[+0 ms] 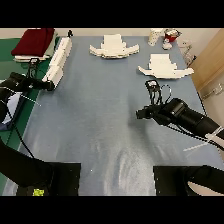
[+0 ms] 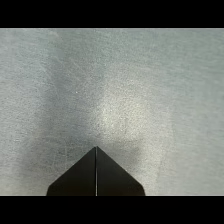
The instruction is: Fold the box.
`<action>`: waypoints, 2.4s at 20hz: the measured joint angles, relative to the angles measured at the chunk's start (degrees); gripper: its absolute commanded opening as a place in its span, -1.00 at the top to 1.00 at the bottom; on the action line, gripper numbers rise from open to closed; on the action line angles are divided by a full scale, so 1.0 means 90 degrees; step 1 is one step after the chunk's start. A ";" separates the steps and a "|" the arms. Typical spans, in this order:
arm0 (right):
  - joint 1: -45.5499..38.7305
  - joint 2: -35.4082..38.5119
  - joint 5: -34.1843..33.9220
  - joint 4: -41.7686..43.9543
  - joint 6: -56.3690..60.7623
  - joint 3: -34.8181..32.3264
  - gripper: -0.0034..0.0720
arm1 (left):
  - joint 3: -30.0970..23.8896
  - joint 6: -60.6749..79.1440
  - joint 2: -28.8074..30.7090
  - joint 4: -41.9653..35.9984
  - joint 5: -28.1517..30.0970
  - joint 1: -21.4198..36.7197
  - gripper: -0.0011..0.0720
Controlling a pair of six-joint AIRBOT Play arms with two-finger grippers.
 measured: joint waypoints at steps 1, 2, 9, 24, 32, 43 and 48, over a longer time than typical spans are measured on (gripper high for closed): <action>0.0000 0.0000 0.0000 0.0000 0.0000 0.0000 0.90 | 0.0000 0.0000 -0.0007 -0.0005 -0.0007 0.0000 -0.44; 0.0000 0.0000 0.0000 0.0000 0.0000 0.0000 0.90 | 0.0007 0.0000 -0.0010 -0.0007 -0.0027 0.0000 -0.43; 0.0000 0.0000 0.0002 0.0000 0.0000 0.0000 0.90 | 0.0007 0.0000 -0.0019 -0.0010 -0.0046 0.0000 -0.44; 0.0000 0.0000 0.0000 0.0000 0.0000 0.0000 0.90 | 0.0007 -0.0100 0.0049 0.0092 -0.0066 0.0068 -0.95; 0.0000 0.0000 0.0002 -0.0192 -0.0002 0.0000 0.90 | 0.0007 -0.0857 0.0542 0.1124 -0.1987 0.0554 -0.66; -0.0151 -0.0784 -0.1035 0.0746 -0.0189 0.1642 0.90 | 0.0117 -0.2324 0.1865 0.1149 -0.4357 -0.0658 0.95; -0.0561 -0.1972 -0.2237 0.2072 -0.1030 0.3444 0.90 | 0.0100 -0.3458 0.2132 0.1205 -0.4532 -0.2739 0.95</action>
